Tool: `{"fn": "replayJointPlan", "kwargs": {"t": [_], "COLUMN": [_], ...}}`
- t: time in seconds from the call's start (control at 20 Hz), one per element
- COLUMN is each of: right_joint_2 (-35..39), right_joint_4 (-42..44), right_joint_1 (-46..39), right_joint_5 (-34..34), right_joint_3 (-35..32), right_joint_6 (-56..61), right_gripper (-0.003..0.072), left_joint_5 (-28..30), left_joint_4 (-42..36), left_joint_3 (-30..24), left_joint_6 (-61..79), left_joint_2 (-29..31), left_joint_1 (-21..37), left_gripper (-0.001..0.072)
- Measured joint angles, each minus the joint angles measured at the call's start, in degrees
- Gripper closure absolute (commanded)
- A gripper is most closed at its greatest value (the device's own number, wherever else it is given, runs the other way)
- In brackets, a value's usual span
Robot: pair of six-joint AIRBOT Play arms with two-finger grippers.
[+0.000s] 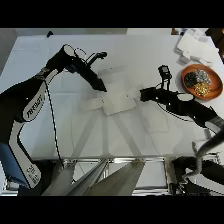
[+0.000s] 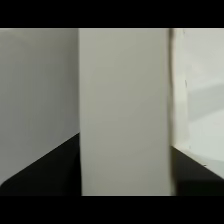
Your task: Fold the box and place the chain.
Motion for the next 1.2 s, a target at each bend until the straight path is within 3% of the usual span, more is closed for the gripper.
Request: {"fn": "replayJointPlan", "kwargs": {"t": [0.15,0.3,1.2], "right_joint_2": [0.0,0.0,0.0], "right_joint_4": [-0.02,-0.02,0.02], "right_joint_1": [0.02,0.02,0.02], "right_joint_5": [0.04,0.02,-0.09], "right_joint_3": [0.0,0.0,0.0], "right_joint_6": [0.0,0.0,0.04], "right_gripper": [0.0676,0.0676,0.0675], "left_joint_5": [-1.18,-1.66,-2.86], "left_joint_4": [-1.92,-2.6,-3.23], "left_joint_3": [0.0,0.0,0.0], "left_joint_6": [-0.81,-1.18,7.23], "left_joint_2": [-0.52,-0.72,-0.79], "left_joint_1": [0.0,0.0,1.57], "left_gripper": [0.0595,0.0684,0.0697]}}
